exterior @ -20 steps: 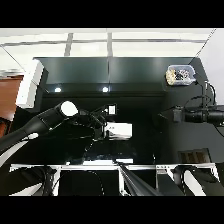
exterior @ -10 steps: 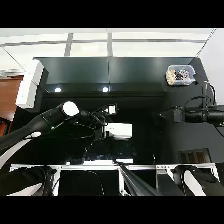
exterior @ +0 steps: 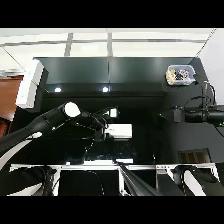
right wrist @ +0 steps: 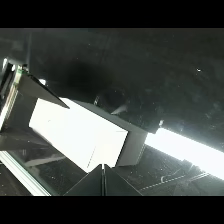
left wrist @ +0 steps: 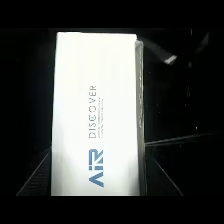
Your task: Fold the box and place the chain.
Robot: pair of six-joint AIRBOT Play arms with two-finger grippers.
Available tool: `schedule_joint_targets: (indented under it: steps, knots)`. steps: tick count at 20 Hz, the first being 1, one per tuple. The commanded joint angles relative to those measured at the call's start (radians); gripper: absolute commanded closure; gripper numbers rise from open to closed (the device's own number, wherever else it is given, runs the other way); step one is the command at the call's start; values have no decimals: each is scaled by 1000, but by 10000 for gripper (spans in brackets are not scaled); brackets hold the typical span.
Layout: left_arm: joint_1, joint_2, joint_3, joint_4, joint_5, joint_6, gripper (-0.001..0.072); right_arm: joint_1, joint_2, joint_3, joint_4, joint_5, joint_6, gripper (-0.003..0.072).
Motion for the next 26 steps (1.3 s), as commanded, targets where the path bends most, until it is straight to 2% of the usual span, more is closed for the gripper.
schedule_joint_targets:
  steps: [1, 4, 9, 12, 13, 14, 15, 16, 17, 19, 21, 23, 24, 26]
  knots:
    - [-27, -8, 1, 49, 12, 8, 4, -1, 1, 0, 0, 0, 0, 674]
    - [-42, -9, 0, 49, 69, -2, 4, -1, 1, 0, 0, 0, 0, 674]
    - [-131, -32, 1, 49, 245, -122, 4, -1, 1, 0, 0, 0, 0, 674]
    - [-151, -53, 0, 80, 200, -133, 6, -1, 1, 0, 0, 0, 0, 674]
    - [-154, -53, 1, 99, 185, -133, 32, -1, 1, 0, 1, 0, 0, 674]
    - [-154, -49, 2, 116, 177, -133, 114, -1, 0, 0, 0, 0, 0, 674]
    - [-154, -37, 8, 143, 178, -158, 288, -1, 1, 0, 1, 1, 0, 674]
    - [-152, -15, 24, 189, 187, -254, 366, -1, 1, 0, 1, 5, 0, 674]
    - [-137, 19, 47, 263, 186, -405, 366, -1, 1, 0, 0, 8, 0, 674]
    - [-76, 114, 76, 460, 148, -703, 366, -1, 1, 0, 0, 9, 0, 674]
    - [39, 219, 74, 657, 37, -946, 366, -1, 1, 0, 0, 9, 0, 674]
    - [212, 309, 44, 812, -101, -1104, 366, -1, 1, 0, 0, 8, 0, 674]
    - [319, 349, 14, 848, -146, -1153, 366, -1, 1, 0, 1, 8, 0, 674]
    - [594, 422, -75, 832, -191, -1204, 366, -1, 0, 0, 1, 6, 0, 674]
